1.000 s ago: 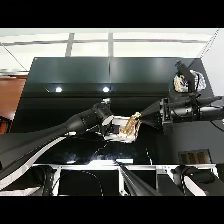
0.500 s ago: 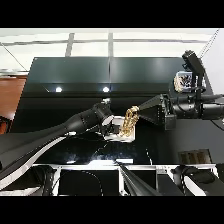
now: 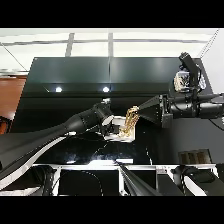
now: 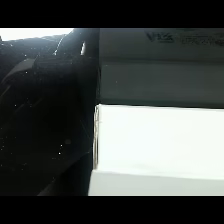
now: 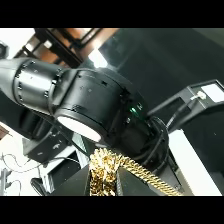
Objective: Fold the box and place the chain.
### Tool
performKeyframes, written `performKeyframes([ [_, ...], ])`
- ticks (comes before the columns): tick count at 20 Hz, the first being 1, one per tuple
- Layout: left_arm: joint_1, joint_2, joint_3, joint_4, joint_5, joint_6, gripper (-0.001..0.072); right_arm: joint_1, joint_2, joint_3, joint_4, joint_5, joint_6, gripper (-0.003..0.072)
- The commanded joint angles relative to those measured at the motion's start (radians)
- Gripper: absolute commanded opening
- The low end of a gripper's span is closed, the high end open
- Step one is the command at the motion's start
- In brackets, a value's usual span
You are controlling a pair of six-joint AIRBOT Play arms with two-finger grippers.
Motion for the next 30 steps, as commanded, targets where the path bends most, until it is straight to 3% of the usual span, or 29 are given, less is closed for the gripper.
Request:
performKeyframes([
  [1, 0.0, -0.001, 0.0, 0.0, 0.0, 0.0, 0.0031, 0.0, -0.011, 0.0, -0.035, 0.006, 0.012, 0.001],
  [6, 0.0, -0.001, 0.0, 0.0, 0.001, 0.0, 0.0031, 0.012, -0.012, -0.075, -0.137, -0.022, 0.03, 0.001],
  [11, 0.0, -0.001, 0.0, 0.0, 0.0, 0.0, 0.0032, 0.012, -0.042, -0.186, -0.126, -0.081, 0.032, 0.0011],
  [19, 0.0, -0.001, 0.0, 0.0, 0.0, 0.0, 0.0032, 0.112, -0.147, -0.19, -0.137, -0.151, 0.079, 0.0011],
  [25, 0.0, -0.001, 0.0, 0.0, 0.001, 0.0, 0.0031, 0.123, -0.15, -0.19, -0.193, -0.203, 0.135, 0.0013],
  [26, 0.0, -0.001, 0.0, 0.0, 0.001, 0.0, 0.0031, 0.132, -0.15, -0.19, -0.194, -0.203, 0.137, 0.0042],
  [27, 0.0, -0.001, 0.0, 0.0, 0.001, 0.0, 0.0031, 0.135, -0.15, -0.19, -0.195, -0.198, 0.138, 0.0238],
  [28, 0.0, -0.001, 0.0, 0.0, 0.002, 0.0, 0.0032, 0.122, -0.148, -0.187, -0.207, -0.185, 0.144, 0.0306],
  [30, 0.0, -0.001, 0.0, 0.0, 0.004, 0.0, 0.0032, 0.041, -0.13, -0.166, -0.281, -0.133, 0.179, 0.0306],
])
